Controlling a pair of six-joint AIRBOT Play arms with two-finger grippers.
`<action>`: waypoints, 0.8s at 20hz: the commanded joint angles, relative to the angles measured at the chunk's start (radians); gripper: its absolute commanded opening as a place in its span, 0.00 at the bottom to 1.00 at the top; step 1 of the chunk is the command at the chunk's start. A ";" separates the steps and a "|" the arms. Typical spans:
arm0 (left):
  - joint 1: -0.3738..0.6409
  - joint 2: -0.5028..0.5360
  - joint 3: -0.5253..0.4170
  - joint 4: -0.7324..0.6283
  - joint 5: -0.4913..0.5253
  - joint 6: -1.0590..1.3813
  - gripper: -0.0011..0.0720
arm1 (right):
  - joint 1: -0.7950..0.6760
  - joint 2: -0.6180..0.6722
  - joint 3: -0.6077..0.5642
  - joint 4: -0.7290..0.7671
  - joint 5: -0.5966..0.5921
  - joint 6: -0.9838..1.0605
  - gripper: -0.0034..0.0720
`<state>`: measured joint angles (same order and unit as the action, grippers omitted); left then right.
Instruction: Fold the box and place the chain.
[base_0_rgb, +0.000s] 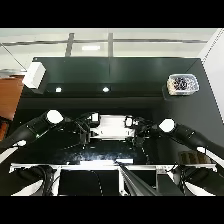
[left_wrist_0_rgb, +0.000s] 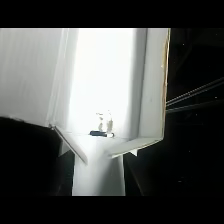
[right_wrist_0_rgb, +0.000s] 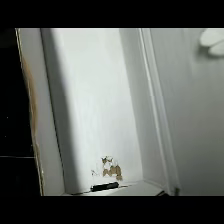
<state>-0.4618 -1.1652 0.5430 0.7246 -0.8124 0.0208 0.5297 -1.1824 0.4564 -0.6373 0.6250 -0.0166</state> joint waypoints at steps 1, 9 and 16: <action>-0.001 0.000 0.000 0.000 -0.028 0.002 0.49 | 0.001 0.000 0.000 -0.003 -0.001 -0.002 0.50; 0.001 0.000 0.000 0.000 0.027 0.002 0.49 | 0.001 0.000 0.000 -0.003 -0.001 -0.002 0.50; -0.013 0.003 0.007 0.004 0.029 0.002 0.49 | 0.001 0.000 0.000 -0.003 -0.001 -0.002 0.50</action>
